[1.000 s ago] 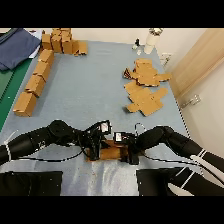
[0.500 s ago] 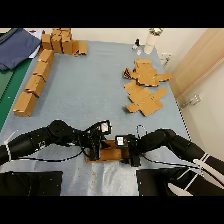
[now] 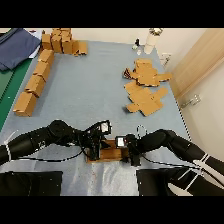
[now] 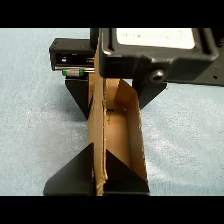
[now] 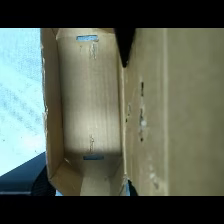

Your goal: Fold the box.

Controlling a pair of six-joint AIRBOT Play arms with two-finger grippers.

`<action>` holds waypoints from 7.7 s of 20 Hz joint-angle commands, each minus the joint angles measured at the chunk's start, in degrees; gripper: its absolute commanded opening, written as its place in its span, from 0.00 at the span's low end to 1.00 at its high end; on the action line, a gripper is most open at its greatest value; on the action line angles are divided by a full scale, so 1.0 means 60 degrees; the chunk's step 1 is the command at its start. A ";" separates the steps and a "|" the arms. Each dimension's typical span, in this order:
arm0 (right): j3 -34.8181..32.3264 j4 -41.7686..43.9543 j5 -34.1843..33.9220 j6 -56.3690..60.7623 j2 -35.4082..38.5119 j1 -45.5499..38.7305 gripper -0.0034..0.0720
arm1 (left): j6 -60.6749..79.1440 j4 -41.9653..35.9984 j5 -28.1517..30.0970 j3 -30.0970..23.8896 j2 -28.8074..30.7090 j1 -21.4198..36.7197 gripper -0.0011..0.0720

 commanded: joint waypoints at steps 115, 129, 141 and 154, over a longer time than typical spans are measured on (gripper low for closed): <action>-0.0036 -0.0175 0.0011 -0.0055 0.0007 0.0007 0.72 | -1.0349 0.8302 0.0900 -0.1286 0.3206 -0.2007 0.87; -0.0036 -0.0171 0.0015 -0.0055 0.0007 0.0004 0.72 | -1.4025 -0.1650 0.4951 -0.0641 0.1027 -0.3479 0.03; -0.0036 -0.0175 0.0015 -0.0055 0.0007 0.0004 0.72 | -1.4065 -0.1683 0.6065 -0.0506 0.0102 -0.2954 0.02; -0.0036 -0.0175 0.0015 -0.0055 0.0007 0.0004 0.72 | -1.3919 -0.1213 0.4805 -0.0954 0.0769 -0.2958 0.02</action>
